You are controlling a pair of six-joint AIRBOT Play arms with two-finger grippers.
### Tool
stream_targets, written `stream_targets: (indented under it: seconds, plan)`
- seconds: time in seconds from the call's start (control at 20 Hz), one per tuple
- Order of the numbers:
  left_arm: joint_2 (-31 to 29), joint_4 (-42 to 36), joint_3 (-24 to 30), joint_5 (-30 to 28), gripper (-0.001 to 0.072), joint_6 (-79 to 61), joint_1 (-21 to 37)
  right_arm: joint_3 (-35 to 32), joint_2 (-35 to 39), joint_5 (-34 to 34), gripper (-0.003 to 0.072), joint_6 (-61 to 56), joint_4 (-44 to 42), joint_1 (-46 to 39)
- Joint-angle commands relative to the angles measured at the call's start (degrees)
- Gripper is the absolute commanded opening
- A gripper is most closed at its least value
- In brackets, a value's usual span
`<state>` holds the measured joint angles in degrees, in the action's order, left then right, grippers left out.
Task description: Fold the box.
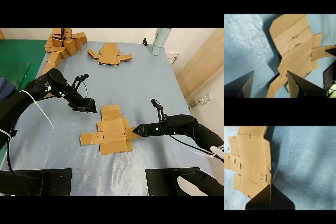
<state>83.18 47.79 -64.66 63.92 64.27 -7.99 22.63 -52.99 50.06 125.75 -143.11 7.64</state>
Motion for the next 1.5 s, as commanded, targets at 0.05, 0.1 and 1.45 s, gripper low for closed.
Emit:
stream_targets:
  seconds: [0.05,0.1,1.45]
  plan:
    - [3.17,-12.24,1.99,0.31,0.0618,-8.26,0.44,-1.92,2.64,-3.1,0.0001,0.17,0.35,1.88]
    - [4.46,-12.37,1.99,0.87,0.0618,-8.07,0.31,-1.92,2.67,-3.13,0.0001,0.17,0.35,1.88]
    - [13.97,-28.41,1.88,5.29,0.0418,-25.49,-3.69,-1.92,2.58,-4.13,0.0001,0.22,0.63,1.88]
